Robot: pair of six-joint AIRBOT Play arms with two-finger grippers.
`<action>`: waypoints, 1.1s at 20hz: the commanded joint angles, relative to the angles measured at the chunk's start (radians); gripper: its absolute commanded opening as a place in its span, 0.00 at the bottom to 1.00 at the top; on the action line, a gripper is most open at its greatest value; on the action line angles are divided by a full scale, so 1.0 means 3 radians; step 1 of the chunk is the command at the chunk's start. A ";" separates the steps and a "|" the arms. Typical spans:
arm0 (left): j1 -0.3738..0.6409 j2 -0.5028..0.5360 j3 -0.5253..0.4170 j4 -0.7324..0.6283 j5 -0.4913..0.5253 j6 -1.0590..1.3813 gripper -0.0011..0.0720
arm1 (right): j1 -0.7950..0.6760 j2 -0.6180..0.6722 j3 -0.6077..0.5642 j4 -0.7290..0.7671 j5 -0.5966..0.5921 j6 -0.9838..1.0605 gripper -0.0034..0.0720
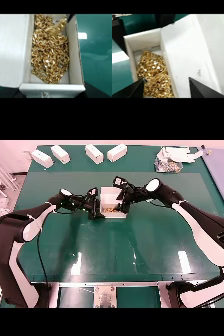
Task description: Fold the box and place the chain.
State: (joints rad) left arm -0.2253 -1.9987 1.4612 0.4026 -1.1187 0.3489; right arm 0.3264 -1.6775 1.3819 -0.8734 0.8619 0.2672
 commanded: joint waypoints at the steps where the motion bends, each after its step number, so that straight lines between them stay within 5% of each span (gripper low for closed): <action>1: 0.0001 0.0000 0.0000 0.0001 0.0001 -0.0001 0.52 | -0.0022 0.0001 0.0062 -0.0004 -0.0094 -0.0029 0.87; 7: 0.0003 0.0000 0.0001 0.0001 0.0001 -0.0001 0.52 | -0.0019 0.0354 0.0123 -0.0006 -0.0080 -0.0022 0.87; 14: 0.0001 0.0000 0.0000 0.0001 0.0001 -0.0001 0.52 | 0.0003 0.0254 0.0039 -0.0403 -0.0062 -0.0039 0.87; 18: 0.0001 0.0000 0.0001 0.0001 0.0001 -0.0001 0.52 | -0.0135 0.0291 0.0212 -0.0223 -0.0308 -0.0057 0.86; 22: 0.0003 0.0000 0.0000 0.0001 0.0001 -0.0001 0.52 | -0.0281 0.0291 0.0533 -0.0142 -0.0304 -0.0058 0.67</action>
State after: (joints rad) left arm -0.2253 -1.9987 1.4612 0.4026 -1.1187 0.3485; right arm 0.2687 -1.5909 1.4845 -0.9371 0.7826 0.2512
